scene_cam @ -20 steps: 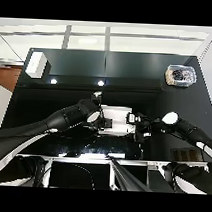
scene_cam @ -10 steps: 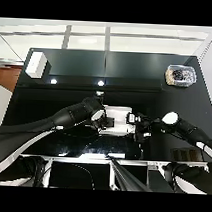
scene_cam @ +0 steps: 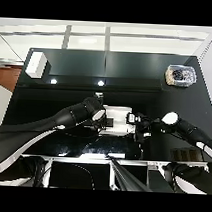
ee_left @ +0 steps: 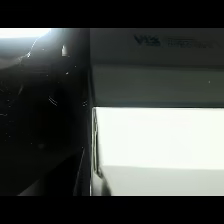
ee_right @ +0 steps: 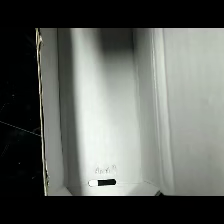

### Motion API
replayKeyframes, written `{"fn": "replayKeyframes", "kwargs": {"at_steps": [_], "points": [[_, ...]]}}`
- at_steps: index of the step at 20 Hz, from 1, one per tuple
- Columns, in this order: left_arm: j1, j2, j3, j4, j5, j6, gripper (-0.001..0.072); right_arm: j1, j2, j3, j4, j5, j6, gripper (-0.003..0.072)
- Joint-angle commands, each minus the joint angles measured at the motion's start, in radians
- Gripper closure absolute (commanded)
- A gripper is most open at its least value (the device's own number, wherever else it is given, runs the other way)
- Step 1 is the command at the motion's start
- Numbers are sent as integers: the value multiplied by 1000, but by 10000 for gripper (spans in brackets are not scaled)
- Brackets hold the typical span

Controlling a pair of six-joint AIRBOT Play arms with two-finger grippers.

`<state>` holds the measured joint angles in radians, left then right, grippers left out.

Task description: Fold the box and place the chain.

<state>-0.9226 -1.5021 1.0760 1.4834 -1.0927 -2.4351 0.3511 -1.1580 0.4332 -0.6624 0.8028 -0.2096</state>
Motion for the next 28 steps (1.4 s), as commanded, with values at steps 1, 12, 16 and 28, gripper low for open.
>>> {"fn": "replayKeyframes", "kwargs": {"at_steps": [1, 12, 16, 28], "points": [[-1, -3, 1, -3, 0, -23, 487, 0, -1, 0, 0, -3, 0, 226], [-1, -3, 1, -4, 11, -27, 678, 0, -1, 0, 0, -3, 0, 226], [0, -2, 2, -3, 8, -27, 334, 0, -1, 0, 0, -3, 0, 226], [-1, -3, 2, -9, 13, -19, 678, 0, -1, 0, 0, -3, 0, 226]]}}
